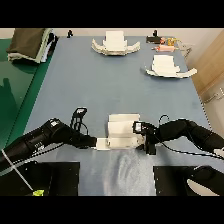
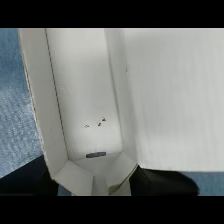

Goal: Fold the box.

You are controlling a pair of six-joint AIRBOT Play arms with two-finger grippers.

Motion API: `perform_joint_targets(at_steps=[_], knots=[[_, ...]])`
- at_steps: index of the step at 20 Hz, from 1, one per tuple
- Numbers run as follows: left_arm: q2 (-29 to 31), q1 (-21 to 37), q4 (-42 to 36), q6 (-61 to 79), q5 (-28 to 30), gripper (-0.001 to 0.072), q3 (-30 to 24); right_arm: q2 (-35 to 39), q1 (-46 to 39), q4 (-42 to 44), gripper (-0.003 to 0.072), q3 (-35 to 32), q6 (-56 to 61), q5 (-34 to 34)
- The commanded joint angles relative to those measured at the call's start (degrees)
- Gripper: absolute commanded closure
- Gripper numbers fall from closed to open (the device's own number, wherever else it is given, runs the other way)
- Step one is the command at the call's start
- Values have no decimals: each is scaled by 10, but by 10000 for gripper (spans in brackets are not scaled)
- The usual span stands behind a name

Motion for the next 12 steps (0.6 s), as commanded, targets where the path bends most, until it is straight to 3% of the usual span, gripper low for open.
perform_joint_targets(at_steps=[1,12], knots=[[-19,-11,-73,31,49,696,0,0,0,0,174,0,0,0],[20,-28,-85,47,69,694,22,0,0,0,174,0,0,0]])
